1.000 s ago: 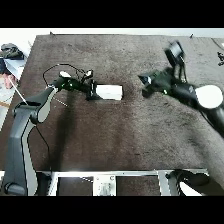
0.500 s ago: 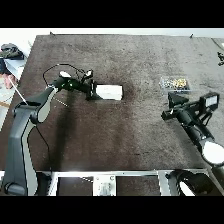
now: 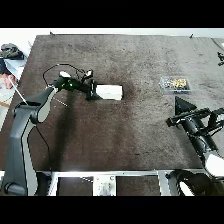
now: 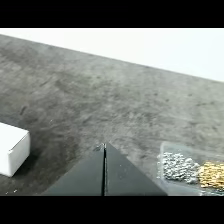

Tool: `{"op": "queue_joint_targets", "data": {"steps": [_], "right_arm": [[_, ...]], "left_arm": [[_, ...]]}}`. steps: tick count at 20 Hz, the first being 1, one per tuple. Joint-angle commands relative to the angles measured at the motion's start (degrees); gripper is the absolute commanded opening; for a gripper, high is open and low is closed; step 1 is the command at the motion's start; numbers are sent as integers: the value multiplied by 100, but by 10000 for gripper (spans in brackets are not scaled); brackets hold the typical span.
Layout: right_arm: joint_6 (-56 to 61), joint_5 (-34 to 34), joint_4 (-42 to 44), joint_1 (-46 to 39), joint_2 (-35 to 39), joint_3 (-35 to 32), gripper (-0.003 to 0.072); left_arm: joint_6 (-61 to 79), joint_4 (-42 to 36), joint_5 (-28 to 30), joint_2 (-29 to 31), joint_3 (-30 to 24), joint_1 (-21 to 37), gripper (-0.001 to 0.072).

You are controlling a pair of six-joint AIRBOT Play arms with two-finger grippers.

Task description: Fold the box and place the chain.

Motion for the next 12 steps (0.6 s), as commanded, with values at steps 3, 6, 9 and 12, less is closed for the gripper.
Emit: {"op": "queue_joint_targets", "data": {"steps": [3,6,9,12], "right_arm": [[0,-551,-9,2,59,-28,-15],[0,-820,-9,2,61,-28,-15],[0,-1073,-9,2,59,-28,-15],[0,-1276,-9,2,61,-28,-15]], "left_arm": [[-192,-415,-188,103,125,13,13],[-627,-420,-15,525,402,26,11],[-1056,-382,892,1305,407,190,8],[-1886,-365,2194,2151,404,704,7]]}}
